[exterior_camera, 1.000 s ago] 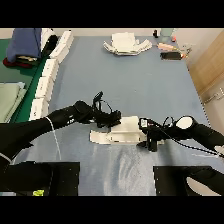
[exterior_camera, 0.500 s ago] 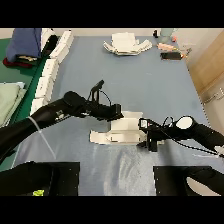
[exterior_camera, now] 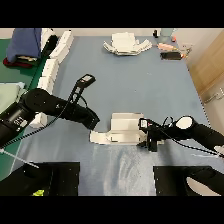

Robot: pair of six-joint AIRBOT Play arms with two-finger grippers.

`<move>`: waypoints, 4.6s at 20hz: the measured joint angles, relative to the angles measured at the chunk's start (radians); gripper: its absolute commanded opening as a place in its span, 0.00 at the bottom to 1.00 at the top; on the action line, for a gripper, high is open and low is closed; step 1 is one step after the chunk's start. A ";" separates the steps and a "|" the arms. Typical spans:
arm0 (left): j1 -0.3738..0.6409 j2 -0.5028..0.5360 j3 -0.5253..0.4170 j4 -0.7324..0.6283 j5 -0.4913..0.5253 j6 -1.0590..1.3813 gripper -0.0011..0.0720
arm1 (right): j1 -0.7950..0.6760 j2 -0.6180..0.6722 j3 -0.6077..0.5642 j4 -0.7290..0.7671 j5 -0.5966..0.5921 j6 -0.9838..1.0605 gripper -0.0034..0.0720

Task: Fold the box.

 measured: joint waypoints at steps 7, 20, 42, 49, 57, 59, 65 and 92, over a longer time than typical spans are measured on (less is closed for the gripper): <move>0.023 0.028 -0.096 0.068 -0.034 0.491 0.07 | 0.000 0.000 0.000 0.000 0.000 0.000 0.73; -0.004 -0.171 -0.306 -0.385 0.213 1.247 0.96 | 0.000 0.000 0.000 0.001 0.000 0.001 0.73; -0.145 -0.319 -0.283 -0.561 0.417 1.314 0.32 | 0.000 0.000 0.000 0.000 0.000 0.002 0.73; -0.174 -0.319 -0.283 -0.603 0.421 1.320 0.95 | 0.000 0.000 0.000 -0.001 0.000 -0.003 0.73; -0.180 -0.319 -0.283 -0.608 0.418 1.315 0.95 | 0.000 0.000 0.000 -0.001 0.001 0.000 0.73; -0.180 -0.319 -0.283 -0.608 0.417 1.313 0.95 | 0.000 0.000 0.000 -0.001 0.001 0.000 0.73; -0.179 -0.305 -0.283 -0.547 0.406 1.245 0.03 | 0.000 0.000 0.000 0.001 0.000 0.002 0.73; 0.105 0.053 -0.437 -0.048 0.235 -0.455 0.03 | 0.000 0.000 0.000 0.001 0.000 0.001 0.73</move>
